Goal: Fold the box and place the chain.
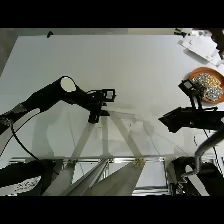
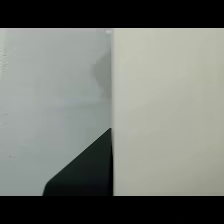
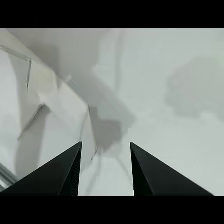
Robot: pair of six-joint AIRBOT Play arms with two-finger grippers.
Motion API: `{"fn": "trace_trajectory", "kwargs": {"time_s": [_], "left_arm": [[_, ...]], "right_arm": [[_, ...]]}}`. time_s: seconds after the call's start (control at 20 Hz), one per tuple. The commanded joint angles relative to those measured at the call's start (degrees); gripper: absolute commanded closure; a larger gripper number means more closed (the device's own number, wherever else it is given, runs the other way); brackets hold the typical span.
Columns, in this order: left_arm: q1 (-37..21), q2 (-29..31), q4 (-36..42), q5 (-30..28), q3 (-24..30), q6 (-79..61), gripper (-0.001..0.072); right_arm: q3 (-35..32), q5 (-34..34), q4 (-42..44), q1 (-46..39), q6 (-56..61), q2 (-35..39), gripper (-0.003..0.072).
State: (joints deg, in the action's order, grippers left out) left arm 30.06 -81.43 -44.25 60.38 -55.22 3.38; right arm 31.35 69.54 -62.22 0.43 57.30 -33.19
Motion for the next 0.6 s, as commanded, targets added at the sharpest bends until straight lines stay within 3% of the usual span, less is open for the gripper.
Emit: {"fn": "trace_trajectory", "kwargs": {"time_s": [0.0,0.55], "left_arm": [[0.72,-1.9,1.25,-4.59,0.02,5.05,0.071],[0.74,-8.83,9.2,-5.62,0.11,1.75,0.0709]], "right_arm": [[0.55,3.19,-7.82,0.04,2.69,3.08,0.0341],[0.55,2.89,-7.82,0.04,2.67,3.1,0.0342]]}}
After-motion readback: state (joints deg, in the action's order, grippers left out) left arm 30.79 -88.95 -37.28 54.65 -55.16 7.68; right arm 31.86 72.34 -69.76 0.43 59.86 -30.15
